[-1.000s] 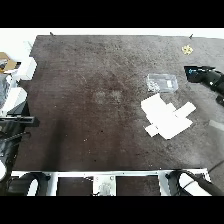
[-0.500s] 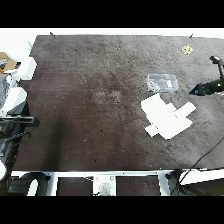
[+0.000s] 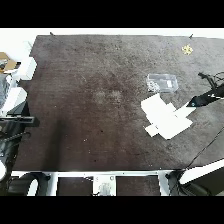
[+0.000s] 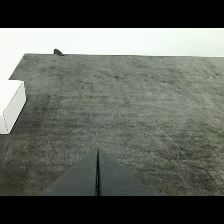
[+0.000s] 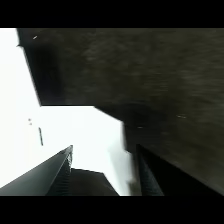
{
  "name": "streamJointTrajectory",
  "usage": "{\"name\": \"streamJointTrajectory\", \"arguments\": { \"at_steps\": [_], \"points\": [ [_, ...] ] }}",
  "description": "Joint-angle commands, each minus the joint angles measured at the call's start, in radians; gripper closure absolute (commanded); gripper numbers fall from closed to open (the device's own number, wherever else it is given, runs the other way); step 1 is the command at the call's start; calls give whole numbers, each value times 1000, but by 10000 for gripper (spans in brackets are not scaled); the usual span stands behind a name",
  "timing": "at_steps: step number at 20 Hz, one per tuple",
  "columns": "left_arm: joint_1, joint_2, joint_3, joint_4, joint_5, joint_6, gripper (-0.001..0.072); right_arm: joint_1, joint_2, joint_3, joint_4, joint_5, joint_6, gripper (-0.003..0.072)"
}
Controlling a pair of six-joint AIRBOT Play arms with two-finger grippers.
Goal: Fold the box and place the chain.
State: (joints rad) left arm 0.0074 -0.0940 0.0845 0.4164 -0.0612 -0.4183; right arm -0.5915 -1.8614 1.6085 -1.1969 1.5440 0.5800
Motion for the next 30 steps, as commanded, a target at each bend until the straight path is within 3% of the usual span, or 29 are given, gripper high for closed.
{"name": "streamJointTrajectory", "arguments": {
  "at_steps": [1, 2, 6, 10, 15, 17, 21, 24, 27, 30],
  "points": [
    [0, 0, 0, 0, 1, 0, 699, -8, -61, -40, 73, 87, -51, 241],
    [0, 0, 0, 0, 0, 0, 698, -7, -71, -58, 72, 109, -80, 253],
    [0, 0, 0, 0, 0, 0, 698, -8, -80, -62, 87, 209, -176, 650],
    [0, 0, 0, 0, 0, 0, 699, -26, -56, -90, 231, 266, -126, 682],
    [0, 0, 0, 0, 1, 0, 698, 7, 151, -373, 533, 171, -101, 683],
    [0, 0, 0, 0, 1, 0, 699, 66, 254, -527, 673, 69, -106, 682],
    [0, 0, 0, 0, 1, 0, 698, 309, 400, -788, 965, -246, -109, 682],
    [0, 0, 0, 0, 0, -1, 698, 534, 405, -815, 1134, -513, -113, 682],
    [0, 0, 1, -1, 4, -1, 698, 704, 367, -782, 1160, -717, -113, 682],
    [0, 0, 0, -8, -34, -15, 698, 758, 339, -789, 1157, -889, -138, 682]
  ]
}}
